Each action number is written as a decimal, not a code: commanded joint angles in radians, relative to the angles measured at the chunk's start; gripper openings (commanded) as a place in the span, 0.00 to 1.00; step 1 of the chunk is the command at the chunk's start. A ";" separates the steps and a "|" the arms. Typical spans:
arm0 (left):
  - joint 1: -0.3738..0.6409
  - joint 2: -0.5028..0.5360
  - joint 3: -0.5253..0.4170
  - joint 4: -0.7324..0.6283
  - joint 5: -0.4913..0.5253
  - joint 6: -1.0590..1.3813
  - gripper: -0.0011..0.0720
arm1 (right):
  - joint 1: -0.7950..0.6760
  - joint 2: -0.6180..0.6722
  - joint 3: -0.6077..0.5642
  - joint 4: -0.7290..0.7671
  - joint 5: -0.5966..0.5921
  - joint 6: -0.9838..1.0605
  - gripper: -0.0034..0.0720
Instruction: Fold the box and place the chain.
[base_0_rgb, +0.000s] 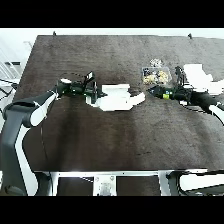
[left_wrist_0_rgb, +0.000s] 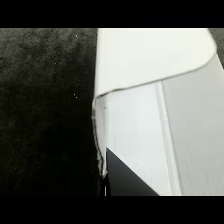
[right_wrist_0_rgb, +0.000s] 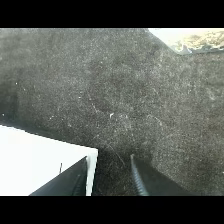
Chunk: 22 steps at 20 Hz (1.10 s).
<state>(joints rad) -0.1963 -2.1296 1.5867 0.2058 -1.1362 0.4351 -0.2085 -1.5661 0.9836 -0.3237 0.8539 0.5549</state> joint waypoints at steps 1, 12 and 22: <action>0.001 0.000 0.000 0.004 0.018 0.000 0.04 | 0.001 0.029 -0.007 0.029 0.011 -0.112 0.52; 0.001 0.002 0.000 -0.001 0.018 0.000 0.04 | 0.151 0.296 -0.204 -0.115 0.085 -0.698 0.89; 0.001 0.002 0.000 -0.004 0.018 0.000 0.04 | 0.386 0.227 -0.204 -0.343 -0.082 -0.705 0.89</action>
<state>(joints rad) -0.1963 -2.1288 1.5867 0.2039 -1.1183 0.4347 0.1291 -1.3128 0.7803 -0.6270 0.7998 -0.1356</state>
